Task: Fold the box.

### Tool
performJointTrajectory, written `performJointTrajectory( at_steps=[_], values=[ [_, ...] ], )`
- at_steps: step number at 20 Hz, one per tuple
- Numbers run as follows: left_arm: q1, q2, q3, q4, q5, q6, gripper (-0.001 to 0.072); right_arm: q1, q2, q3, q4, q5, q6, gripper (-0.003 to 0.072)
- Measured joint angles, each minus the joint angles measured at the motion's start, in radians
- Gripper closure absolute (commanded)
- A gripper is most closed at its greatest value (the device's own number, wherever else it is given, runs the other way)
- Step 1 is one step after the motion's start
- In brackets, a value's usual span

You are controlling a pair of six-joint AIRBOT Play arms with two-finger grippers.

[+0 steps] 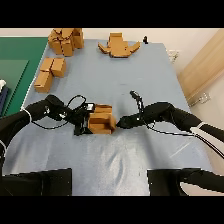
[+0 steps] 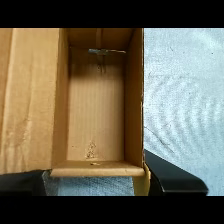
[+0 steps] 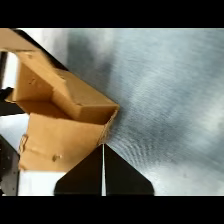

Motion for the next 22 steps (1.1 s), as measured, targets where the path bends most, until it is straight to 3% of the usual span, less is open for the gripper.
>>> performJointTrajectory(
  at_steps=[5, 7, 8, 9, 12, 16, 22],
  values=[
    [0.000, 0.000, 0.000, 0.000, -0.004, 0.000, 0.0460, 0.005, 0.015, 0.014, 0.026, -0.027, 0.024, 0.0479],
    [0.000, 0.000, 0.000, 0.000, -0.006, 0.000, 0.0459, 0.005, 0.009, 0.016, 0.039, -0.031, 0.029, 0.0441],
    [-0.001, 0.000, 0.000, 0.000, -0.012, 0.000, 0.0460, 0.006, 0.001, 0.017, 0.048, -0.034, 0.033, 0.0368],
    [-0.001, 0.000, 0.000, 0.000, -0.015, 0.000, 0.0460, 0.006, -0.010, 0.018, 0.057, -0.039, 0.033, 0.0249],
    [-0.001, 0.000, 0.000, 0.000, -0.015, 0.000, 0.0460, 0.018, -0.042, 0.028, 0.081, -0.048, 0.042, 0.0156],
    [-0.001, 0.000, 0.000, 0.000, -0.014, 0.000, 0.0460, 0.044, -0.060, 0.063, 0.057, -0.014, 0.112, 0.0153],
    [-0.001, 0.000, 0.000, 0.000, -0.015, 0.000, 0.0460, 0.109, -0.082, 0.142, -0.143, 0.003, 0.353, 0.0153]
  ],
)
